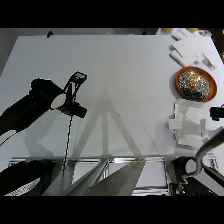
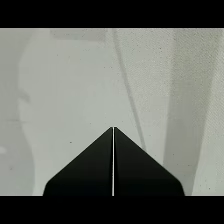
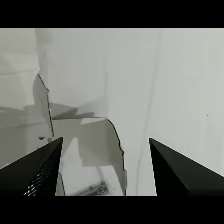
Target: Fold the box and place the chain.
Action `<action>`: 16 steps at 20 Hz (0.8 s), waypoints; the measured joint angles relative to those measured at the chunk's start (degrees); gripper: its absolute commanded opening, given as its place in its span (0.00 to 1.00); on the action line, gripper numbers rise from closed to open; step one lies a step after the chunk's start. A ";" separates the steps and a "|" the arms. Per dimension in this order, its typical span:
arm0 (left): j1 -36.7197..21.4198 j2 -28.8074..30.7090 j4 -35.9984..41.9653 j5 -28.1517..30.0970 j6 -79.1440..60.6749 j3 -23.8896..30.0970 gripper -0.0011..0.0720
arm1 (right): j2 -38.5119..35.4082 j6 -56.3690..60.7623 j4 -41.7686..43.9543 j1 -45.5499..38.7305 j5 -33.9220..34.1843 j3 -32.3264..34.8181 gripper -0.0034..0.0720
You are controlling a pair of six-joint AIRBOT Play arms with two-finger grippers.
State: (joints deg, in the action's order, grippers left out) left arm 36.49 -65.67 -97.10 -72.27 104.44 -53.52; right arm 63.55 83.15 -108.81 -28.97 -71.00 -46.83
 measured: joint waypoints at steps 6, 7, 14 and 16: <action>0.00 0.00 0.00 -0.02 0.02 0.00 0.03 | 5.31 -1.46 1.97 -6.51 -2.99 0.39 0.48; 0.00 0.00 0.00 -0.02 0.00 0.00 0.03 | 5.97 -1.97 2.14 -6.91 -3.56 0.61 0.47; 0.00 0.00 0.00 0.00 0.00 0.00 0.03 | 8.35 -3.41 4.63 -7.04 -5.77 1.20 0.06; 0.00 0.00 0.00 -0.02 0.00 0.00 0.03 | 6.67 -4.61 6.88 -4.92 -6.71 1.25 0.06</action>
State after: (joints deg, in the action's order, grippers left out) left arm 36.49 -65.67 -97.10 -72.29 104.44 -53.52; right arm 70.22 78.54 -101.93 -33.89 -77.71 -45.58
